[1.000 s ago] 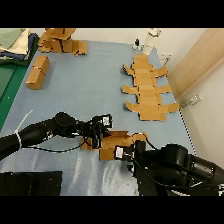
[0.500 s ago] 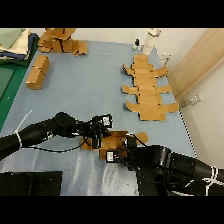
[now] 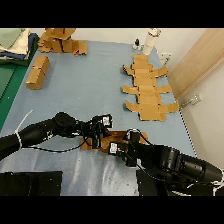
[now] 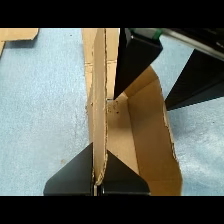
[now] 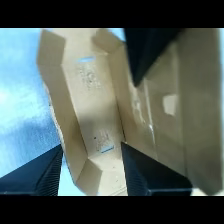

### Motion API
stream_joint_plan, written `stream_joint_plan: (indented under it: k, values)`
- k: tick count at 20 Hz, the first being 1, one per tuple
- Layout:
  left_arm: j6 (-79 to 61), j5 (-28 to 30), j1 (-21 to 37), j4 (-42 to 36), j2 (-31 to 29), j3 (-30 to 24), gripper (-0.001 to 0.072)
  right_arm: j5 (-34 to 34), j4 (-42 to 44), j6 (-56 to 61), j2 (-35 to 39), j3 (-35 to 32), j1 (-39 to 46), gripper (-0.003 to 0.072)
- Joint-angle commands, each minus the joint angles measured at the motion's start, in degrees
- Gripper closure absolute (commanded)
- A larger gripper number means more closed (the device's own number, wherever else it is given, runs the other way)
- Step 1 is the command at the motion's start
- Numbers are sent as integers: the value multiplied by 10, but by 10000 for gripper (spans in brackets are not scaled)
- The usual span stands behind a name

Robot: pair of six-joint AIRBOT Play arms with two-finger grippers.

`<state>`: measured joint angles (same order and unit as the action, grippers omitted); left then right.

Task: Fold the box.

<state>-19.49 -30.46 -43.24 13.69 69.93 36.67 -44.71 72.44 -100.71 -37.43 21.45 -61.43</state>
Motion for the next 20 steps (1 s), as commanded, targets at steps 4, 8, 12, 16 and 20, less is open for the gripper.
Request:
stream_joint_plan:
  k: [4, 8, 12, 16, 20]
  values:
    - [0, 0, 0, 0, 0, 1, 697, -33, -2, 113, 13, 1, 9, -33]
    - [0, -1, 0, 0, 0, 1, 697, -40, -7, 111, 22, 0, 18, -32]
    - [0, 0, 0, 0, 0, 1, 697, -41, -14, 103, 22, 0, 18, -32]
    - [0, 0, 0, 0, 0, 1, 697, -42, -33, 103, 33, 0, 18, -32]
    - [0, -1, 0, 0, 0, 1, 697, -41, -67, 103, 36, 0, 27, -32]
